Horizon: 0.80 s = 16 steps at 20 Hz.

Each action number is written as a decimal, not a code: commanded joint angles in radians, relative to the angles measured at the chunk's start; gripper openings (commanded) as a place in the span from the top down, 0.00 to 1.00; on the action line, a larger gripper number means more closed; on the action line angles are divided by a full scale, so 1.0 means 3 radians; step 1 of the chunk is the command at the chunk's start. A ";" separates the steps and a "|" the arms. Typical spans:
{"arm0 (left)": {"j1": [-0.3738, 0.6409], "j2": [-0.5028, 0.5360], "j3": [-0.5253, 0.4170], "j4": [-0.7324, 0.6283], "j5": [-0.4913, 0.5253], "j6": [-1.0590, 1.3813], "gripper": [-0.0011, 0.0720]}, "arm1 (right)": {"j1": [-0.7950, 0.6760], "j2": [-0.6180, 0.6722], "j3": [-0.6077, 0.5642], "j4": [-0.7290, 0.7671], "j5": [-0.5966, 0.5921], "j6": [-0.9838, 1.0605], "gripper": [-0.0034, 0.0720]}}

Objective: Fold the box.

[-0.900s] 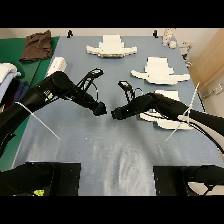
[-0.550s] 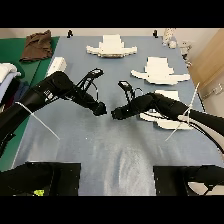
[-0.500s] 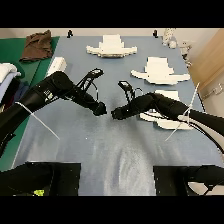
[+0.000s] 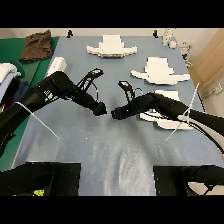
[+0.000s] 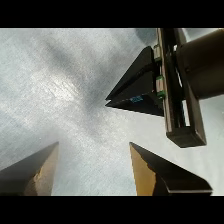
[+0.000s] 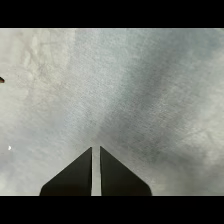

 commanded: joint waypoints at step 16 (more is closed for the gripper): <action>-0.0001 -0.0004 0.0001 -0.0264 0.0066 0.0000 0.03 | -0.3061 0.0357 0.1790 -0.2770 -0.3482 0.1179 0.65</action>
